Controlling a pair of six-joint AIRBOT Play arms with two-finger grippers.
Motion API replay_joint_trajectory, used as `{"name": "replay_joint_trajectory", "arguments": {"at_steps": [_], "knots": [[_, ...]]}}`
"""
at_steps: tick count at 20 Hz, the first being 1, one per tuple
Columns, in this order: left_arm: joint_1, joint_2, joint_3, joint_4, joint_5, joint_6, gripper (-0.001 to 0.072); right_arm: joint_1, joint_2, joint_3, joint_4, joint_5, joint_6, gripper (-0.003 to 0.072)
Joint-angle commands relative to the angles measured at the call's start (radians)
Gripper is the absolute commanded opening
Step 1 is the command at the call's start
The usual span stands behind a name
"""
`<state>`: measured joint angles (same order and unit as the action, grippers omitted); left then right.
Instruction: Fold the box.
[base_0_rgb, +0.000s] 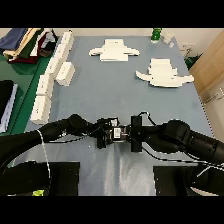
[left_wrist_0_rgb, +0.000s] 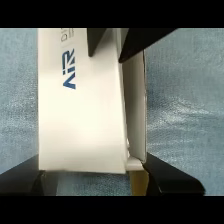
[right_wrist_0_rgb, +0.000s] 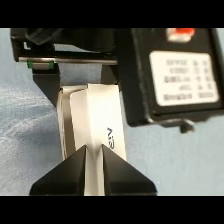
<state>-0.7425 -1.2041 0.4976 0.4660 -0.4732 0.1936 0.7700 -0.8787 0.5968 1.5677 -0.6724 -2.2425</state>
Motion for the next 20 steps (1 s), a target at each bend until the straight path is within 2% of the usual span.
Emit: {"name": "replay_joint_trajectory", "arguments": {"at_steps": [1,9,10,12,15,16,17,18,20], "knots": [[0.000,0.001,0.000,-0.002,0.000,-0.002,0.0422,0.011,-0.018,-0.002,0.027,-0.026,-0.002,0.0137],[0.000,0.001,0.000,-0.002,0.000,-0.002,0.0422,0.035,-0.008,-0.006,0.012,-0.028,0.002,0.0141],[0.000,0.001,0.000,-0.002,0.000,-0.002,0.0422,0.035,0.002,-0.005,0.007,-0.027,0.002,0.0181],[0.000,0.001,0.000,-0.002,0.000,-0.002,0.0422,0.033,0.027,-0.004,0.007,-0.025,0.011,0.0363],[0.000,0.001,0.000,-0.002,0.000,-0.002,0.0422,0.033,0.074,-0.004,0.012,-0.026,0.052,0.0363],[0.000,0.001,0.000,-0.002,0.000,-0.002,0.0422,0.034,0.088,-0.004,0.020,-0.028,0.113,0.0332],[0.000,0.001,0.000,-0.002,0.000,-0.002,0.0422,0.034,0.103,-0.006,0.039,-0.030,0.181,0.0118],[0.000,0.001,0.000,-0.002,0.000,-0.002,0.0422,0.034,0.117,-0.017,0.065,-0.013,0.228,0.0002],[0.000,0.001,0.000,-0.002,0.000,-0.002,0.0422,0.033,0.167,-0.095,0.098,0.139,0.359,0.0002]]}}
